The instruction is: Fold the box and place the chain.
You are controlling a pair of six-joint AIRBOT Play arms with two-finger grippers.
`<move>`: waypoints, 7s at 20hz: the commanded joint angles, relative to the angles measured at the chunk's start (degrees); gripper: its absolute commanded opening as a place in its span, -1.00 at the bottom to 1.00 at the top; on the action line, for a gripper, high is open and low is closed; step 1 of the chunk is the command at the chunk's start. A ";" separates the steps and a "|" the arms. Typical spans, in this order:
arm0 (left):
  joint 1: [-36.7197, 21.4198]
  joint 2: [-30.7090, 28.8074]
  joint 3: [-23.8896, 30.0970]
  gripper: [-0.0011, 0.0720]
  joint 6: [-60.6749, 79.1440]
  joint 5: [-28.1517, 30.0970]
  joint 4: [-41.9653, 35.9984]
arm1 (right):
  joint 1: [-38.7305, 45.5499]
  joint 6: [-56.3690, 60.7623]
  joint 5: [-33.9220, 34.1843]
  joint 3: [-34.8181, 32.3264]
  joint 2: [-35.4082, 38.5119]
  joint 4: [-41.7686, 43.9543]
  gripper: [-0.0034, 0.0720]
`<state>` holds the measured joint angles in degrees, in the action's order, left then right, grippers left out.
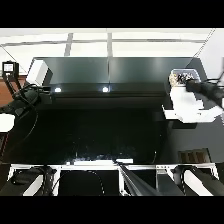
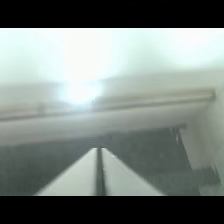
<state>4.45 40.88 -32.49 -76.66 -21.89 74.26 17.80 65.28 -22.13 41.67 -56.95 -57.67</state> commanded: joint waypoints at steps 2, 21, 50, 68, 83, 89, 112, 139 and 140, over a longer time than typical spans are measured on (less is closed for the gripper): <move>-0.02 0.50 0.02 0.97 -0.15 4.26 -0.02 | 21.51 3.54 -16.44 15.08 -12.92 -5.40 1.00; -0.02 16.33 -5.70 0.97 -4.42 -23.10 -1.42 | 28.00 -15.04 -56.61 39.08 -40.09 -9.44 -0.76; 4.98 49.68 -24.28 0.97 24.28 -42.29 -44.98 | -21.14 -41.99 -20.20 -26.58 0.02 60.48 -0.87; 8.26 71.01 -46.53 -0.07 33.40 -69.59 -37.24 | -21.14 -41.99 -20.24 -26.58 0.02 60.41 -0.87; 8.61 66.58 -46.47 -0.91 35.10 -67.73 -34.23 | -17.00 -41.92 -31.43 -14.86 0.02 39.65 0.91; 14.51 45.33 -28.11 -0.90 49.72 -42.75 -36.26 | -19.74 -46.29 -41.97 -2.62 0.02 18.56 0.91; 23.91 40.83 -16.76 -0.90 79.06 -23.52 -30.18 | -43.10 -66.20 -21.38 -12.66 -5.81 13.51 0.91; 23.91 40.83 -16.76 -0.89 79.06 -23.65 -30.18 | -37.20 -84.19 -23.89 -6.51 -14.01 29.03 0.91; 23.91 40.83 -16.76 -0.89 79.06 -23.65 -30.18 | -37.20 -84.19 -23.69 -6.51 -14.75 28.63 0.91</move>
<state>28.34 81.71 -49.28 2.42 -45.60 44.07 -19.35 -17.91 -45.01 35.18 -69.65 -28.73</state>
